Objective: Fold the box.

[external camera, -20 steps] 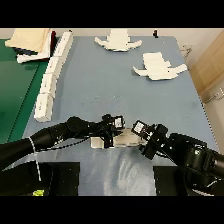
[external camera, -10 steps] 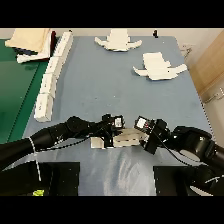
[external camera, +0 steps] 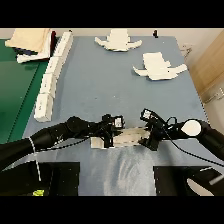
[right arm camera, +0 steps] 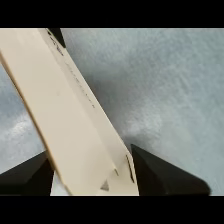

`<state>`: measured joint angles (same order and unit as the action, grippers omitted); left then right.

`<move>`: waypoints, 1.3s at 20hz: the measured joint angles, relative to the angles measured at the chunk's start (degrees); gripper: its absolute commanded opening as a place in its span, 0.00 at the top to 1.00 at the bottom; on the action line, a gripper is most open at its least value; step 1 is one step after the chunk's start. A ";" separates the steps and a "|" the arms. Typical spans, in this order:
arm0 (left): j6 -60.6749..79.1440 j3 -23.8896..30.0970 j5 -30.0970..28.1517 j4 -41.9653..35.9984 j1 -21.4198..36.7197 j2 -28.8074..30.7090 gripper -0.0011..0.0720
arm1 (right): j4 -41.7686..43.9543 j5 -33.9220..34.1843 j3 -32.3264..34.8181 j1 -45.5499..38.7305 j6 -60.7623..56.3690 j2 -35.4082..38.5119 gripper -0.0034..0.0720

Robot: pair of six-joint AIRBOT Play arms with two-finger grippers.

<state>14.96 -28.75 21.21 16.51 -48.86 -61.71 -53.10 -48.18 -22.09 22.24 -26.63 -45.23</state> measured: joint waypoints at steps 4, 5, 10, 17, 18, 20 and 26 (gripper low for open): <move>0.00 0.00 0.09 0.02 0.00 0.00 0.97 | 7.72 -3.69 -0.02 -3.06 7.76 -2.91 0.00; 0.02 0.00 0.11 0.02 0.00 0.00 0.97 | 8.46 -4.72 -0.02 -3.41 8.70 -3.21 0.00; 0.09 0.00 0.52 0.09 0.00 0.02 0.97 | 8.92 -8.90 0.59 -4.07 11.08 -3.82 0.00; 0.02 0.00 -0.46 -0.09 0.00 0.00 0.97 | 5.60 -7.30 0.26 -4.09 11.28 -2.86 0.00; 0.00 0.00 -0.55 -0.09 0.00 0.00 0.97 | 4.52 -6.78 -0.28 -4.13 10.97 -2.56 0.00; -0.04 0.00 -0.72 -0.09 0.00 0.00 0.97 | 2.64 -5.70 -1.22 -4.13 10.38 -1.75 0.01; -0.04 0.00 -0.17 -0.04 0.00 0.00 0.97 | 0.70 -4.22 -1.44 -4.15 10.40 -2.58 0.01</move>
